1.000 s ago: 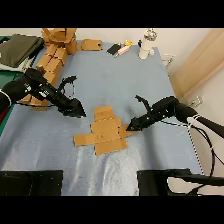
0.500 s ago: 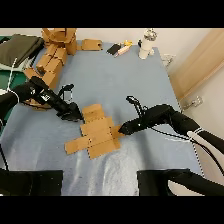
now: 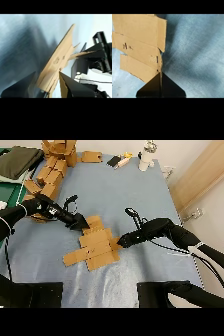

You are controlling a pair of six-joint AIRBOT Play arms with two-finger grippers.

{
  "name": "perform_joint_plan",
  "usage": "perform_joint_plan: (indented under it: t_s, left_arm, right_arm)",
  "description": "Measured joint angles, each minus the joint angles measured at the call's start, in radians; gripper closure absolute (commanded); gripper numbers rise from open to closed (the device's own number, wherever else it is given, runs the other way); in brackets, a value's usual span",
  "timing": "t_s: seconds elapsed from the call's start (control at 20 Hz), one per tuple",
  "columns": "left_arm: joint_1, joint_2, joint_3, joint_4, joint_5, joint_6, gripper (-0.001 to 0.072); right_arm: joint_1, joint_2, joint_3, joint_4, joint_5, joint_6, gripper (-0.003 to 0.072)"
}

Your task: Fold the box.

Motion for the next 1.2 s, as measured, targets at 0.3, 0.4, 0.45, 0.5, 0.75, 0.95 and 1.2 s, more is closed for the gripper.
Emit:
perform_joint_plan:
  t_s: [0.3, 0.4, 0.45, 0.5, 0.75, 0.95, 1.2]
  left_arm:
    - [-0.012, -0.013, 0.0, -0.074, -0.086, 0.1, 0.0372]
    - [-0.013, -0.014, 0.0, -0.077, -0.103, 0.114, 0.044]
    - [-0.013, -0.015, 0.0, -0.076, -0.108, 0.12, 0.0537]
    - [-0.013, -0.015, 0.0, -0.068, -0.114, 0.124, 0.0543]
    - [-0.016, -0.015, 0.0, -0.042, -0.137, 0.14, 0.07]
    - [-0.035, -0.015, 0.0, -0.04, -0.142, 0.179, 0.0701]
    - [-0.08, -0.012, 0.016, -0.039, -0.132, 0.262, 0.0701]
  right_arm:
    - [0.001, 0.0, 0.0, -0.014, 0.005, 0.011, 0.0685]
    - [0.0, 0.0, 0.0, -0.018, 0.006, 0.013, 0.0685]
    - [0.001, 0.0, 0.0, -0.019, 0.006, 0.013, 0.0686]
    - [0.0, 0.0, 0.0, -0.022, 0.008, 0.013, 0.0685]
    - [0.001, 0.0, 0.0, -0.027, 0.018, 0.013, 0.0685]
    - [0.001, 0.0, 0.0, -0.03, 0.023, 0.013, 0.0673]
    - [-0.029, 0.0, 0.034, -0.06, 0.027, 0.066, 0.0179]
